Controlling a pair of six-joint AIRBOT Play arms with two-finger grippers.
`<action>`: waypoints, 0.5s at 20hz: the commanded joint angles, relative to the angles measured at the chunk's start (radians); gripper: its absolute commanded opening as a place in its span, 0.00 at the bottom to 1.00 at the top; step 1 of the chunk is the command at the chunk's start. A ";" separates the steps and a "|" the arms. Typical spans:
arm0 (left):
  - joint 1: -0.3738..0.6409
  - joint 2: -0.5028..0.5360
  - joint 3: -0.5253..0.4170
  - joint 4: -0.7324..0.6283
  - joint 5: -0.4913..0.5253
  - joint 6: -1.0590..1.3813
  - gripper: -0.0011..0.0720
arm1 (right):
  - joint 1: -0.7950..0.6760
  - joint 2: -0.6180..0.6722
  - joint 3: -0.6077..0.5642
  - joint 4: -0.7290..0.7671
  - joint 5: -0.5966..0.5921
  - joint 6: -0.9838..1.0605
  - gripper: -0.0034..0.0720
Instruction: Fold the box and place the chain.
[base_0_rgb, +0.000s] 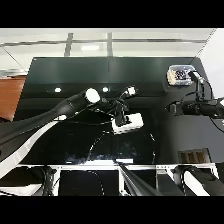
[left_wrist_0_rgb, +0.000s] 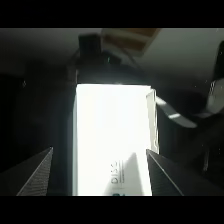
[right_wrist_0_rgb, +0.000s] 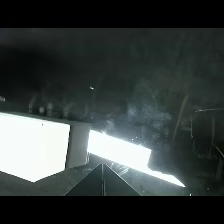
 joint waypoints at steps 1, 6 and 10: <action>-0.006 -0.005 0.004 0.050 -0.047 -0.074 0.99 | 0.000 0.001 -0.001 0.000 -0.020 -0.003 0.06; -0.014 -0.005 0.004 0.053 -0.067 -0.074 0.99 | 0.000 0.001 -0.001 0.000 -0.019 -0.003 0.06; -0.036 -0.005 0.004 0.106 -0.067 -0.074 0.99 | 0.000 0.001 -0.001 0.000 -0.019 -0.003 0.06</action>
